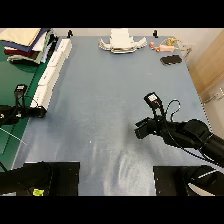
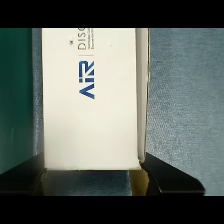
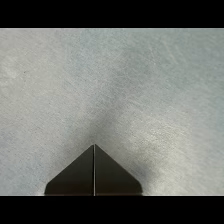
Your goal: Fold the box.
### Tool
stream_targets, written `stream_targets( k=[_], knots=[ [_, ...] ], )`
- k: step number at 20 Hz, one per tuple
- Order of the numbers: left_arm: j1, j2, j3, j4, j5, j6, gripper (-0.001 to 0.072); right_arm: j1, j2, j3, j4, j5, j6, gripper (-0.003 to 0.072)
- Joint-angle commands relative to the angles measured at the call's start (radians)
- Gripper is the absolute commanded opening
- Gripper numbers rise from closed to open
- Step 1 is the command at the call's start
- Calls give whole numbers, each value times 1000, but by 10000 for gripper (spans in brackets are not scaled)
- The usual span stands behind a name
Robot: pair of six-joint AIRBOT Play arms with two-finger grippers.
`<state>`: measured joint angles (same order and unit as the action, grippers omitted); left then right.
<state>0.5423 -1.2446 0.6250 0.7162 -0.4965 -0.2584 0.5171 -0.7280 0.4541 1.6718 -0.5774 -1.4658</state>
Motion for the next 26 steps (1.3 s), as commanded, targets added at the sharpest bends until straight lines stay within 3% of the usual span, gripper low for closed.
stream_targets(
  k=[1, 7, 8, 14, 16, 20, 22, 23, 24, 26],
  knots=[
    [0, -2, 2, 0, 2, 0, 513, 0, -1, 1, 0, 0, 0, 4],
    [0, -2, 2, 0, 0, 0, 536, 0, -1, 1, 0, 0, 0, 4],
    [0, -2, 2, 0, 0, 0, 702, 0, -1, 1, 0, 0, 0, 4],
    [15, 58, 2, 16, -46, -5, 701, 0, -1, 1, 0, 0, 0, 4],
    [42, 125, 2, 84, -123, -53, 701, 0, -1, 1, 0, 0, 0, 3],
    [94, 268, 2, 377, -391, -230, 700, 0, -1, 1, 0, 0, 0, 4],
    [101, 347, 2, 430, -508, -351, 695, 0, -1, 1, 0, 0, 0, 4],
    [95, 385, 2, 419, -560, -439, 482, 0, -1, 1, 0, 0, 0, 4],
    [72, 424, 2, 402, -624, -486, 51, 0, -1, 1, 0, 0, 0, 4],
    [-29, 486, 6, 357, -657, -504, 13, 0, -1, 1, 0, 0, 0, 4]
  ],
)
